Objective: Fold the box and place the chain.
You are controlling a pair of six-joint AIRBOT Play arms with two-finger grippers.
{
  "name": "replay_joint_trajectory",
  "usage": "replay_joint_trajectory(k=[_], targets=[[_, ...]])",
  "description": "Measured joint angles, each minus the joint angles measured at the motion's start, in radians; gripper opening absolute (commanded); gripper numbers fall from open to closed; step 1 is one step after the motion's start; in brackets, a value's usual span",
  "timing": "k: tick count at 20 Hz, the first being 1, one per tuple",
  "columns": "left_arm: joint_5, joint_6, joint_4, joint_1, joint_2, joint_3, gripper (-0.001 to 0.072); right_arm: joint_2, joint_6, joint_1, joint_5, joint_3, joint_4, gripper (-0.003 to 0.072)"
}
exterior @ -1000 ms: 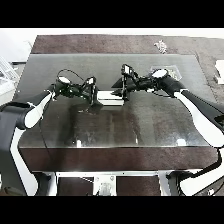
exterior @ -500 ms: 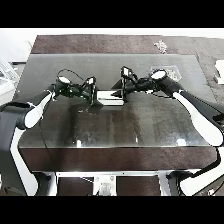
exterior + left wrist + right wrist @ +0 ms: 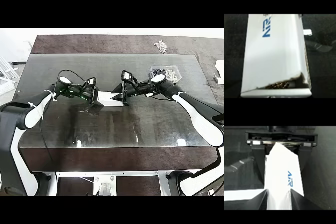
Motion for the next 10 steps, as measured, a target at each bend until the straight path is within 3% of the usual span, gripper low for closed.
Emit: replay_joint_trajectory(k=[10], targets=[[0.003, -0.002, -0.003, 0.002, 0.0, 0.0, 0.0485, 0.016, -0.031, 0.0, -0.014, 0.03, 0.046, 0.0331]])
